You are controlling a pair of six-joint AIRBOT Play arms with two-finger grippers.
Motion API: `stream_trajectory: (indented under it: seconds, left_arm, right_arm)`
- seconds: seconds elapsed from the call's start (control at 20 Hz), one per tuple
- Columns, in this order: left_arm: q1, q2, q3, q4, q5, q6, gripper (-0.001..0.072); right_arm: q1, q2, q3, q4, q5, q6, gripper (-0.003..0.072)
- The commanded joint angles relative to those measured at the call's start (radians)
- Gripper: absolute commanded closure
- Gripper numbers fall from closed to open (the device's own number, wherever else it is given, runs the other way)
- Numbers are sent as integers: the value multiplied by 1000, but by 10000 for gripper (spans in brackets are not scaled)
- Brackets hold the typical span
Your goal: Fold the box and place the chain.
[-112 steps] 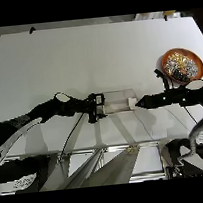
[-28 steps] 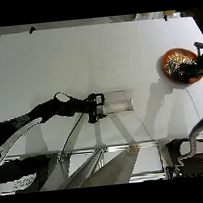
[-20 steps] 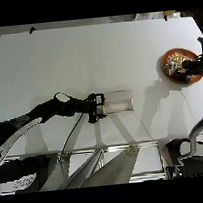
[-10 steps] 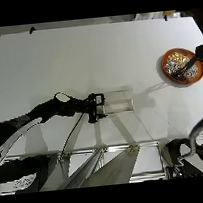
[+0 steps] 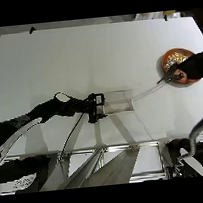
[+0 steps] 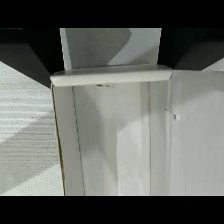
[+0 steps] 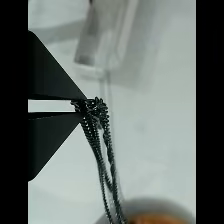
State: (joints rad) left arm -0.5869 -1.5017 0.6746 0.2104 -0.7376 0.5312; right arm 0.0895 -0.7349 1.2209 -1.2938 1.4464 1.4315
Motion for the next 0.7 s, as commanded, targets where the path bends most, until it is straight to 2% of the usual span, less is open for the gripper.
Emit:
stream_trajectory:
  seconds: [0.0,0.15,0.4,0.65]
  left_arm:
    - [-1,1,0,0,0,0,315]
    - [0,1,0,0,0,0,315]
    - [-1,1,0,0,1,0,315]
    - [0,1,0,0,1,0,315]
  right_arm:
    - [139,14,-37,46,12,12,675]
    - [246,14,-91,61,-19,12,675]
    - [370,-1,-209,74,-168,42,675]
    - [465,-93,-298,67,-288,64,675]
